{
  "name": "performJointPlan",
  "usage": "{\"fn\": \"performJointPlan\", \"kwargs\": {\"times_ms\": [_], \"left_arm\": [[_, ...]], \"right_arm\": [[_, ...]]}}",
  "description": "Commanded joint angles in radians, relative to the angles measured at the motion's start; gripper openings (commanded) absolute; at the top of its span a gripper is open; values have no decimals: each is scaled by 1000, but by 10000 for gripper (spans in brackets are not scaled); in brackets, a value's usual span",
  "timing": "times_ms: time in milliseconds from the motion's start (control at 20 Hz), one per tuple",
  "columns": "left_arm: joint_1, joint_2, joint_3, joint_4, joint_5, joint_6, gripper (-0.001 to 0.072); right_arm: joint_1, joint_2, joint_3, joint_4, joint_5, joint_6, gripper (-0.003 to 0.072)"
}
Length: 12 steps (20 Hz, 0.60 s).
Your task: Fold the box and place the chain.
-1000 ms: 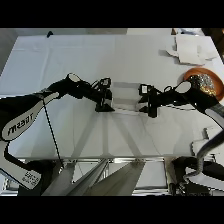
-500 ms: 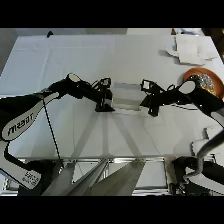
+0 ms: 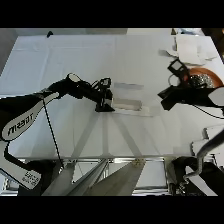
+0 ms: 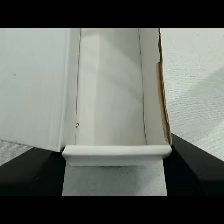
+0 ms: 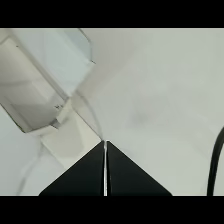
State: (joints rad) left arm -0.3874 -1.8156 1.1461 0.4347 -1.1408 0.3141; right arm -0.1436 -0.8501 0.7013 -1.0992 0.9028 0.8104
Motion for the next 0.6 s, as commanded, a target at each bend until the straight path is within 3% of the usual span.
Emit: {"fn": "performJointPlan", "kwargs": {"times_ms": [0,250,450,550], "left_arm": [[0,0,0,0,0,0,141],[0,0,0,0,0,0,141],[0,0,0,0,0,0,141],[0,0,0,0,0,0,141]], "right_arm": [[-172,49,-60,-65,109,261,6],[-257,-45,-182,-17,109,274,5],[-256,-198,-221,256,66,160,5],[-256,-259,-221,286,37,149,6]]}}
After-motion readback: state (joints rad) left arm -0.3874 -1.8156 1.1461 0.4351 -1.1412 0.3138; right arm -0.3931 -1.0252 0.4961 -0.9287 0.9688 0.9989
